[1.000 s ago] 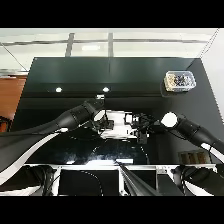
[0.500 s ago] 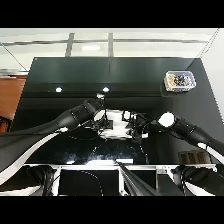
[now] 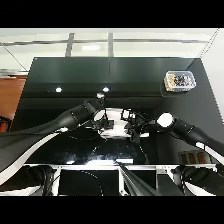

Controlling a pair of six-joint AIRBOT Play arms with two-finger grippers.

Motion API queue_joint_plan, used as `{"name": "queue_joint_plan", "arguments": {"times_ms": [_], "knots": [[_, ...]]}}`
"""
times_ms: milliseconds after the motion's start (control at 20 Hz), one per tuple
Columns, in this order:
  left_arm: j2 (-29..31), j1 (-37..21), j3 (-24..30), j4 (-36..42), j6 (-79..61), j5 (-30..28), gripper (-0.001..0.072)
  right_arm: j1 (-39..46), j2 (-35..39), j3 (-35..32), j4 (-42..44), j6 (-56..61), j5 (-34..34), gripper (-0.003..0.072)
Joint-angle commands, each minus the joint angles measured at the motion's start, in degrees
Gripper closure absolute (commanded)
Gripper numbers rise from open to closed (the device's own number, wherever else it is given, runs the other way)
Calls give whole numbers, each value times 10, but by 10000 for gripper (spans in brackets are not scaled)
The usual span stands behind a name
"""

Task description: Fold the box and place the chain.

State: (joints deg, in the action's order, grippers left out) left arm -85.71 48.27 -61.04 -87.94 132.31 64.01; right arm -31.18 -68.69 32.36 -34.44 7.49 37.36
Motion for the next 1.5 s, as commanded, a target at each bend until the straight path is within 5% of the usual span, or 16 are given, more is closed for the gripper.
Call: {"name": "queue_joint_plan", "arguments": {"times_ms": [0,500,600,700,750,800,900,950,1000,1050,1150,1250,1450], "knots": [[0,0,0,0,-1,-1,678,0,0,0,1,0,-6,476],[0,0,0,2,-1,-2,678,0,0,0,2,0,-18,484],[0,0,0,2,0,-4,678,0,0,0,1,2,-18,294],[0,0,0,2,-1,-5,679,0,0,0,1,3,-18,317],[0,0,0,2,-1,-5,678,0,0,0,1,3,-17,445],[0,0,0,2,-1,-5,678,0,0,0,1,3,-16,475],[0,0,0,2,-1,-5,678,0,0,0,1,2,-19,315],[0,0,0,2,-1,-5,679,0,0,0,-1,2,-20,383],[0,0,0,2,-1,-5,678,1,0,0,-1,7,-16,613],[0,0,0,2,-1,-5,678,2,5,1,-13,23,-15,631],[0,0,0,2,-1,-5,678,20,37,19,-80,193,10,632],[0,0,0,2,-1,-6,678,72,87,54,-182,409,107,636],[0,0,0,2,-1,-5,678,245,156,47,-292,694,224,674]]}}
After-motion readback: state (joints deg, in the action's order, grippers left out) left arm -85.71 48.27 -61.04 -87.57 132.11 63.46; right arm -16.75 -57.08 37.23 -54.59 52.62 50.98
